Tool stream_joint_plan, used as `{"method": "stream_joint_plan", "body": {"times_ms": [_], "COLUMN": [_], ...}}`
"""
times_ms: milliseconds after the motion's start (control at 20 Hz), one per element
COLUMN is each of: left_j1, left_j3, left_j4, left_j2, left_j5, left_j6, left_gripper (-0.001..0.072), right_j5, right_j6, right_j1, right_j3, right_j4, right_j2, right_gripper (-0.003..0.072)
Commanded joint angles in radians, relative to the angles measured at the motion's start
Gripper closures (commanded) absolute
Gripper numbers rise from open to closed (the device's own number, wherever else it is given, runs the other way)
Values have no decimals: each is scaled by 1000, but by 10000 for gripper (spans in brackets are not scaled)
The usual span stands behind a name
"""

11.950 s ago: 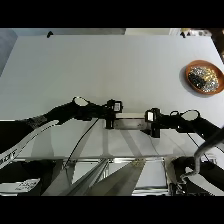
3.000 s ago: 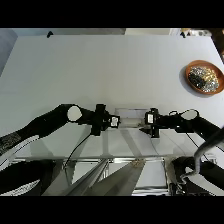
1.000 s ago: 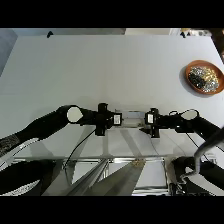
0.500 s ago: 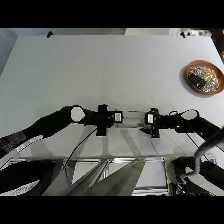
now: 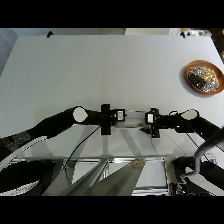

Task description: Fold the box and place the chain.

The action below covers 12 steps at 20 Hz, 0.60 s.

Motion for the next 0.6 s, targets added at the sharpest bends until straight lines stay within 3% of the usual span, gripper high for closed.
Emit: {"method": "stream_joint_plan", "body": {"times_ms": [0,50,200,250,350,500,550], "left_j1": [-9,-10,-11,-11,-11,-11,-11], "left_j3": [0,0,0,0,0,0,0], "left_j4": [-31,-34,-34,-34,-34,-34,-33], "left_j2": [-19,-21,-21,-21,-20,-17,-12], "left_j5": [4,4,-2,-4,-3,-6,-12], "left_j6": [6,6,6,6,6,5,0], "left_gripper": [528,442,411,346,145,136,166], "right_j5": [1,1,1,1,1,1,1], "right_j6": [0,0,0,0,0,0,0], "right_j1": [0,0,0,0,0,0,0], "right_j3": [0,0,0,0,0,0,0], "right_j4": [0,0,0,0,0,0,0], "right_j2": [0,0,0,0,0,0,0], "right_gripper": [286,286,286,286,286,286,286]}}
